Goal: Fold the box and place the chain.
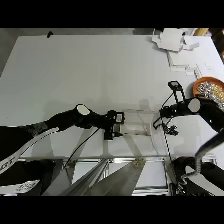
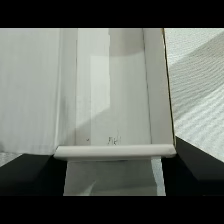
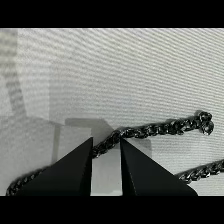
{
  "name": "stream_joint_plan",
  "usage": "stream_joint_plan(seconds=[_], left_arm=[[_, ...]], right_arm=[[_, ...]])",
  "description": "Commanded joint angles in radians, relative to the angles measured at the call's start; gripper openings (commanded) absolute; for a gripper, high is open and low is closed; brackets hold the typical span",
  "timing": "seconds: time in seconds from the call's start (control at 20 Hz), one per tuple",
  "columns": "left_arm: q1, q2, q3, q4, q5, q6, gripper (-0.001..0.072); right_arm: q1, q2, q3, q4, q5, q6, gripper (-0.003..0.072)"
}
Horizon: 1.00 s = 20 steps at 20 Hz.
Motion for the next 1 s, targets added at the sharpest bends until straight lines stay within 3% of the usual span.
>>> stream_joint_plan(seconds=[0.0,0.35,0.4,0.65,0.7,0.95], left_arm=[[0.0,0.001,0.0,0.0,0.0,0.0,0.0218],[0.0,0.001,0.0,0.0,0.0,0.0,0.0218],[0.0,0.001,0.0,0.0,0.0,0.0,0.0218],[0.0,0.001,0.0,0.0,0.0,0.0,0.0218],[0.0,0.001,0.0,0.0,0.0,0.0,0.0218],[0.0,0.001,0.0,0.0,0.0,0.0,0.0218]], right_arm=[[0.0,-0.002,-0.001,-0.024,0.008,0.046,0.017],[0.0,-0.002,-0.001,-0.051,0.036,0.078,0.015],[0.0,-0.002,-0.001,-0.051,0.035,0.078,0.0113],[0.0,-0.002,-0.001,-0.05,0.013,0.078,0.0091],[0.0,-0.002,-0.001,-0.05,0.013,0.077,0.0039],[0.0,0.016,0.0,-0.051,0.056,0.053,0.0021]])
